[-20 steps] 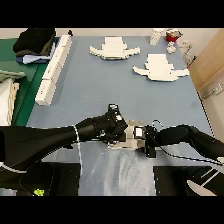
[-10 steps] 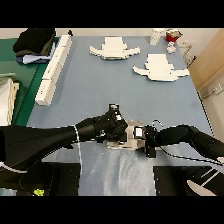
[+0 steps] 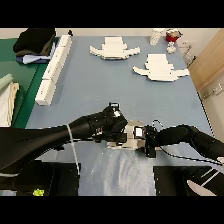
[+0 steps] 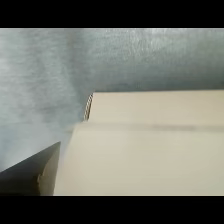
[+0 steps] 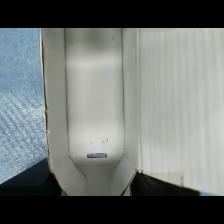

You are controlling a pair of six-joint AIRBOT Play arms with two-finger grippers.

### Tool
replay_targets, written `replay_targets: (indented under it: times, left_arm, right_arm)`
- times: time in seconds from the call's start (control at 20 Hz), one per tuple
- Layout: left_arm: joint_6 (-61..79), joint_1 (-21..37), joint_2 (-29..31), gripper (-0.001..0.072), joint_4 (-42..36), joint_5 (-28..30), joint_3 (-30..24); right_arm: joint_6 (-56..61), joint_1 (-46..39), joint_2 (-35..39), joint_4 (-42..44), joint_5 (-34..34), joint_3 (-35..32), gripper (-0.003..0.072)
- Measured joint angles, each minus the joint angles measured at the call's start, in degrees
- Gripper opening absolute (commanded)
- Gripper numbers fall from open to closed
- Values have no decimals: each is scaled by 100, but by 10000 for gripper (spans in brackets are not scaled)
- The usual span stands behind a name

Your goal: Fold the box.

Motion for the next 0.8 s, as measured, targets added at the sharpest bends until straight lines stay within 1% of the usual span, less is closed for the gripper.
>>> replay_targets:
  times: [0.3, 0.35, 0.4, 0.5, 0.7, 0.8]
  left_arm:
    - [354, 0, 1086, 625, 186, -844, 142]
    - [382, 0, 1191, 369, 278, -916, 149]
    - [422, 0, 1250, 2, 361, -949, 140]
    - [671, 7, 1311, 14, 577, -925, 72]
    - [1862, -103, 1392, 13, 734, -258, -39]
    - [2555, -120, 1593, 12, 608, -17, -153]
  right_arm:
    - [0, 0, 0, 0, -2, 0, 448]
    - [2, 0, 0, 0, 0, 0, 448]
    - [0, 0, 0, 0, 0, 0, 448]
    - [0, 0, 0, 0, 0, 0, 448]
    - [2, 0, 0, 0, -2, 0, 448]
    - [2, 0, 0, 0, 0, 0, 448]
